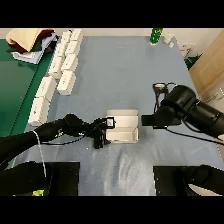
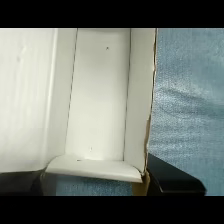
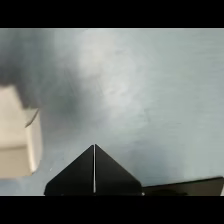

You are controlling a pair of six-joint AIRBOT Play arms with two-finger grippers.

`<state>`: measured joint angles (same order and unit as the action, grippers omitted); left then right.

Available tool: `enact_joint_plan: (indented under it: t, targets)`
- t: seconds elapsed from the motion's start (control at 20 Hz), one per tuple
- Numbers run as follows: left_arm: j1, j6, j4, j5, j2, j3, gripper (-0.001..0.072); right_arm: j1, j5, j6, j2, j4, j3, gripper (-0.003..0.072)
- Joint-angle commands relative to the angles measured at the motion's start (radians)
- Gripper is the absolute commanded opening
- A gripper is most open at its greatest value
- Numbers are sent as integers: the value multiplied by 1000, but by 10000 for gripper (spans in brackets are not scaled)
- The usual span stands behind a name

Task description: Fold the box.

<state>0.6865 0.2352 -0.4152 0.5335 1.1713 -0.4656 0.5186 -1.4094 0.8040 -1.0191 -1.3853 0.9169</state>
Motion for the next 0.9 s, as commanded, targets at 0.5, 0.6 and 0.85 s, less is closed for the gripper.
enact_joint_plan:
  t: [0.5,0.6,0.85]
  targets:
    - [0,0,0,0,0,-1,359,-696,8,957,-529,-1205,72,2]
    - [0,0,0,0,0,-1,359,-680,-112,997,-612,-1230,131,2]
    - [0,0,0,0,0,-1,359,-618,-266,1122,-655,-1225,187,2]
